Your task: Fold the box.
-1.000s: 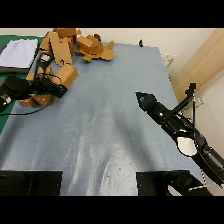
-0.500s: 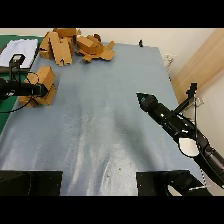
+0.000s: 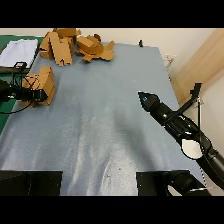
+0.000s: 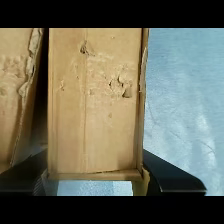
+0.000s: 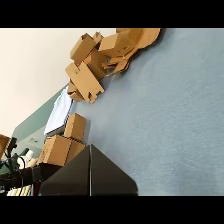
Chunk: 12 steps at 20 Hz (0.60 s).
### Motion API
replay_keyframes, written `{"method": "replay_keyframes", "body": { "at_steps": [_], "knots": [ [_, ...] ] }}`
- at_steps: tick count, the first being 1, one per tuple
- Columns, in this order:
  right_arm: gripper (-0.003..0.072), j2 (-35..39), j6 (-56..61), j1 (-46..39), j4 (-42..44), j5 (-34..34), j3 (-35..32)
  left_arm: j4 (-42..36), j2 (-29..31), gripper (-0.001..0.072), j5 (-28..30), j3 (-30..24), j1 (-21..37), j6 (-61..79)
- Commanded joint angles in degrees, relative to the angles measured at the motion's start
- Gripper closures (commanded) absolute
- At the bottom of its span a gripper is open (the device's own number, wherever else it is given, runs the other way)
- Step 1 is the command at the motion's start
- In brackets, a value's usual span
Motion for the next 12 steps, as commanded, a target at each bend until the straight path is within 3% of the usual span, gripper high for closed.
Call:
{"method": "replay_keyframes", "body": {
  "at_steps": [1, 3, 12],
  "knots": [
    [0.0685, 0.92, 0.04, 0.04, 0.04, 0.13, 0.07, 0.48, -0.13, 0.0236, 0.39, 0.0, 0.02, -0.33],
    [0.0685, 0.92, 0.04, 0.04, 0.04, 0.26, 0.07, 0.44, 0.11, 0.0044, 0.37, 0.04, 0.02, -0.37],
    [0.0685, 0.87, 0.02, 0.04, 0.04, 0.68, 0.07, 0.46, 4.15, 0.0041, -1.86, 2.01, 0.02, -0.83]
  ]
}}
